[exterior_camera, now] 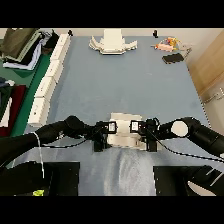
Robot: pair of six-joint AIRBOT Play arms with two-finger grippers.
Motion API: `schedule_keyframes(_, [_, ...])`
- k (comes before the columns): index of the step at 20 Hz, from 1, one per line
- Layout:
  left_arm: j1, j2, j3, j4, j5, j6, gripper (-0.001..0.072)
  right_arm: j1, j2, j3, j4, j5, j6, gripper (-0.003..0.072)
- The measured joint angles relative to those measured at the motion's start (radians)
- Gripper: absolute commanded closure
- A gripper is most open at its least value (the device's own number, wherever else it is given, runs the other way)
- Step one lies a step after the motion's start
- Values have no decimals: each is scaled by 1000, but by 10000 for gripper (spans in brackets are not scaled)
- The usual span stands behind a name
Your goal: Fold the box.
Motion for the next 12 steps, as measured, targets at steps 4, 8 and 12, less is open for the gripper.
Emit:
schedule_keyframes(4, [0,0,0,0,0,0,99,1,12,-1,-16,-13,-6,373])
schedule_keyframes(8, [0,0,0,0,2,4,99,2,63,0,-78,-14,42,215])
schedule_keyframes(12, [0,0,0,0,2,4,99,-1,86,0,-146,9,95,206])
